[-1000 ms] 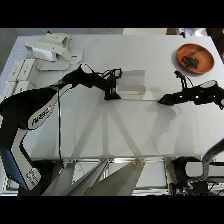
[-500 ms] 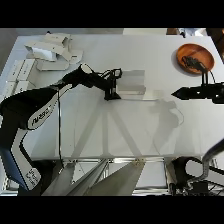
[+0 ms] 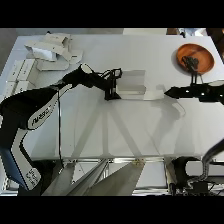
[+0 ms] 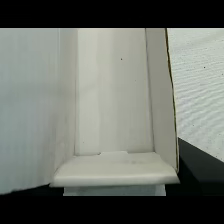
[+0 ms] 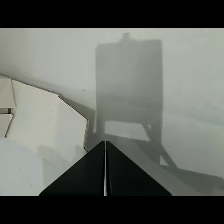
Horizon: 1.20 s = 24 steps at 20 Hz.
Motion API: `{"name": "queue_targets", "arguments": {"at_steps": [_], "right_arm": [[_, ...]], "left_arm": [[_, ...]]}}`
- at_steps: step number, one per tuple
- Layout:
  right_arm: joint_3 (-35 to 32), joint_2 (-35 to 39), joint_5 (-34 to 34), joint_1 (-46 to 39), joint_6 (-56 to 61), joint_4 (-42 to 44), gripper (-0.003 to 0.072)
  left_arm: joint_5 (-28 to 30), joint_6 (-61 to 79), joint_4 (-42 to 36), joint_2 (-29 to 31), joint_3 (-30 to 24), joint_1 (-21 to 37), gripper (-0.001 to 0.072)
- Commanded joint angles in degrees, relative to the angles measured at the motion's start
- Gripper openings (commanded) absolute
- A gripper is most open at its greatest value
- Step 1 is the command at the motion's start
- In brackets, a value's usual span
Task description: Fold the box and place the chain.
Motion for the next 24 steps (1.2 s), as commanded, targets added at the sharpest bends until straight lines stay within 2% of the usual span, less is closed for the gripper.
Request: {"name": "queue_targets", "arguments": {"at_steps": [1,8,16,23,24], "right_arm": [[1.81,-3.87,-0.37,4.68,0.02,2.78,0.001],[3.89,-3.98,6.86,5.88,-1.03,7.26,0.001],[3.89,-4.39,3.72,9.18,-1.55,7.26,0.001],[3.98,-4.37,9.33,9.64,-4.04,16.76,0.0015],[3.98,-4.37,9.44,9.64,-4.07,17.92,0.0043]], "left_arm": [[0.0,0.0,-0.02,0.0,0.07,0.04,0.0438],[0.0,0.0,0.0,0.0,0.07,0.04,0.0438],[0.0,0.0,0.0,0.0,0.07,0.04,0.0438],[0.0,0.0,0.0,0.0,0.07,0.04,0.0438],[0.0,0.0,-0.02,0.0,0.07,0.04,0.0438]]}}
